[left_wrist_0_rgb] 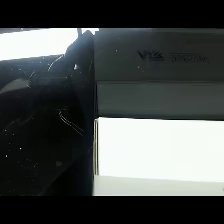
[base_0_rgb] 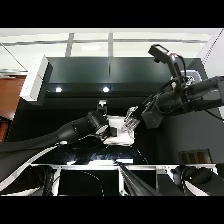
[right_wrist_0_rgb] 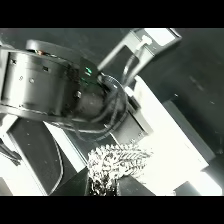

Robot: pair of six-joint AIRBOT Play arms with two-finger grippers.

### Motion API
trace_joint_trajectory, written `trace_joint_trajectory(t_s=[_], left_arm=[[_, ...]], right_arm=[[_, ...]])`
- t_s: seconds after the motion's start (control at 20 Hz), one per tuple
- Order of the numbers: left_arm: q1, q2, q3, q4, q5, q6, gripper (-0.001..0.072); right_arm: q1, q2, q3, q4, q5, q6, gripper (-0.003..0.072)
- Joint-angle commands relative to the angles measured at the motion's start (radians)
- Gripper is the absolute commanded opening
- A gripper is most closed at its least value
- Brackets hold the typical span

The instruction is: Fold the box and place the chain.

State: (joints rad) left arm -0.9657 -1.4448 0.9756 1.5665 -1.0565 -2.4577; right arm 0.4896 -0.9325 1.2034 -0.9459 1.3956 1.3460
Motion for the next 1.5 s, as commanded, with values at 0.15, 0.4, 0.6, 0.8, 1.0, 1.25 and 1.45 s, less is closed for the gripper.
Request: trace_joint_trajectory(t_s=[0.15, 0.4, 0.6, 0.8, 1.0, 1.25, 1.45], left_arm=[[0.001, 0.001, -0.001, 0.000, 0.001, 0.000, 0.0028], [0.001, 0.001, -0.001, 0.000, 0.001, 0.000, 0.0029], [0.001, 0.001, -0.001, 0.000, 0.001, 0.000, 0.0029], [0.001, 0.001, -0.001, 0.000, 0.000, 0.000, 0.0028], [0.001, 0.001, -0.001, 0.000, 0.000, 0.000, 0.0029], [0.001, 0.001, -0.001, 0.000, 0.000, 0.000, 0.0029], [0.001, 0.001, -0.001, 0.000, 0.000, 0.000, 0.0028]], right_arm=[[0.024, -0.015, -0.016, -0.006, -0.050, 0.000, 0.0037], [0.023, -0.014, -0.063, 0.000, -0.068, -0.008, 0.0037], [0.023, -0.013, 0.010, 0.000, -0.021, -0.008, 0.0037], [0.023, -0.013, 0.103, 0.012, 0.013, -0.007, 0.0037], [0.024, -0.014, 0.089, 0.008, -0.006, 0.008, 0.0037], [0.026, -0.014, -0.075, 0.004, -0.054, 0.008, 0.0037], [0.059, -0.020, -0.271, 0.015, -0.208, 0.013, 0.0038]])
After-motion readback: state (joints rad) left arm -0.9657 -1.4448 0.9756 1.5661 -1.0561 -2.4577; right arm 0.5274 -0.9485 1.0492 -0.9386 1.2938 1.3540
